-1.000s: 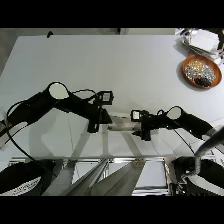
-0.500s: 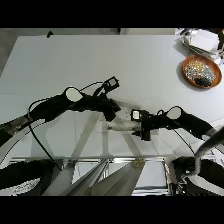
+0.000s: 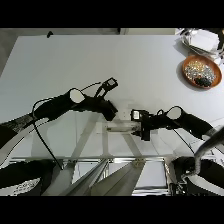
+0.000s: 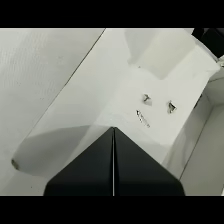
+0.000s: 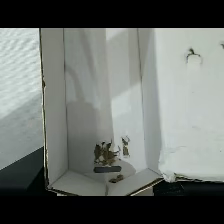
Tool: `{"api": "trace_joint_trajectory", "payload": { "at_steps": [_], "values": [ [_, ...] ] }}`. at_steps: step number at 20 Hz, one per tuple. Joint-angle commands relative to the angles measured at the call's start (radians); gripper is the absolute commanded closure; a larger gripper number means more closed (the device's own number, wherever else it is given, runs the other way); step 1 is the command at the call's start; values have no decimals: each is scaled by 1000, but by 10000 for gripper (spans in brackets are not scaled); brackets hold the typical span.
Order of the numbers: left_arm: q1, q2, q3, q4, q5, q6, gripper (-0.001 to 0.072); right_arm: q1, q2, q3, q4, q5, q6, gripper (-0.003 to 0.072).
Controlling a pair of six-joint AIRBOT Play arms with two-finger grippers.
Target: Fold the box and place the chain.
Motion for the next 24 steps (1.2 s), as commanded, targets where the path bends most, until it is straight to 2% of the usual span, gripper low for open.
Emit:
{"api": "trace_joint_trajectory", "payload": {
  "at_steps": [1, 4, 6, 8, 10, 12, 16, 18, 19, 21, 22, 24],
  "values": [
    [1, 68, 0, 50, -16, -14, 707, 0, 1, 0, 1, -2, 2, 411],
    [2, 153, 0, 173, -32, -48, 706, 0, 1, 0, 1, -2, 2, 411],
    [2, 203, 0, 352, -70, -155, 706, 0, 1, 0, 1, -2, 2, 411],
    [2, 243, 0, 551, -148, -254, 707, 0, 1, 0, 1, -2, 2, 411],
    [2, 257, 0, 643, -248, -230, 707, 0, 1, 0, 1, -2, 2, 411],
    [1, 256, -32, 640, -262, -113, 707, 0, 1, 0, 1, -2, 2, 411],
    [2, 233, -144, 593, -143, 37, 705, 0, 1, 0, 1, -2, 2, 411],
    [10, 202, -181, 536, -126, 155, 664, 0, 1, 0, 1, -2, 2, 411],
    [10, 180, -186, 519, -127, 208, 641, 0, 1, 0, 1, -3, 2, 411],
    [8, 143, -186, 473, -97, 290, 455, 0, 1, 0, 1, -2, 2, 411],
    [7, 130, -186, 454, -64, 318, 426, 0, 1, 0, 1, -2, 2, 411],
    [5, 112, -186, 435, -28, 349, 411, 0, 1, 0, 1, -3, 2, 411]
  ]
}}
